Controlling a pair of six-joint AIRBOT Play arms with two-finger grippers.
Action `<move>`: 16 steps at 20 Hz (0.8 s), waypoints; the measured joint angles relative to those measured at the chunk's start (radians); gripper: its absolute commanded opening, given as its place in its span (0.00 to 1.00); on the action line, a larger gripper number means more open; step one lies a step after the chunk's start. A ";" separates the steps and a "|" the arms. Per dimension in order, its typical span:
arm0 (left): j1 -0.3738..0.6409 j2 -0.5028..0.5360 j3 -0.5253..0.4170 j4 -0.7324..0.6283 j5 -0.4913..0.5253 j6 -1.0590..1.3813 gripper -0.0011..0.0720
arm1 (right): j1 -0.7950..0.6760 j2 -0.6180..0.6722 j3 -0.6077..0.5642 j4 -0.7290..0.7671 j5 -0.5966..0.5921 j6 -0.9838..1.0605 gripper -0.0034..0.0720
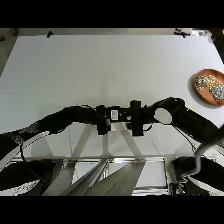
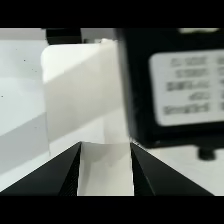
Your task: Fold the box and place the chain.
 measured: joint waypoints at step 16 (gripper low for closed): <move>0.000 0.000 0.000 -0.001 0.000 0.000 0.13 | 0.006 0.018 -0.076 -0.008 -0.130 0.045 0.42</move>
